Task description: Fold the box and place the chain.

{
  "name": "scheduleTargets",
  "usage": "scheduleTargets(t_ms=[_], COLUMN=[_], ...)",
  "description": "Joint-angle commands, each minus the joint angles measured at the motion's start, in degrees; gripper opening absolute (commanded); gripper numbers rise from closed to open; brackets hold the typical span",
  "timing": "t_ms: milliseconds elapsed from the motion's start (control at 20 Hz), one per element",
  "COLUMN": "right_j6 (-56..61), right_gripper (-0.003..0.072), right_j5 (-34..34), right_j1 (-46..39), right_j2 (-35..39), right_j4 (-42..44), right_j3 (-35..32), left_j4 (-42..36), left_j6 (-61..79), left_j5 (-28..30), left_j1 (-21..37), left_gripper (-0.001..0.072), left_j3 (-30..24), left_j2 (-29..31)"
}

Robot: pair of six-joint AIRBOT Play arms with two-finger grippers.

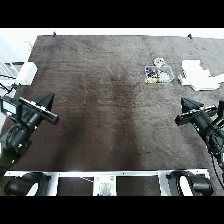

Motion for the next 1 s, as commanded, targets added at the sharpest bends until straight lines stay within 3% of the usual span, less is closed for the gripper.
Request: scheduleTargets(t_ms=[0,950], right_j6=[0.0,0.0], right_gripper=[0.0009,0.001], right_j5=[3.67,3.72], right_j1=[-2.32,-2.29], right_j2=[0.76,0.74], right_j4=[-1.95,-1.95], right_j3=[-0.42,-1.05], left_j4=[-0.04,-0.04], left_j6=[-1.01,-1.9], left_j5=[0.13,-0.02], left_j1=[-0.57,-0.57], left_gripper=[0.0016,0.0018], left_j3=[-2.03,-2.03], left_j2=[0.85,0.85])
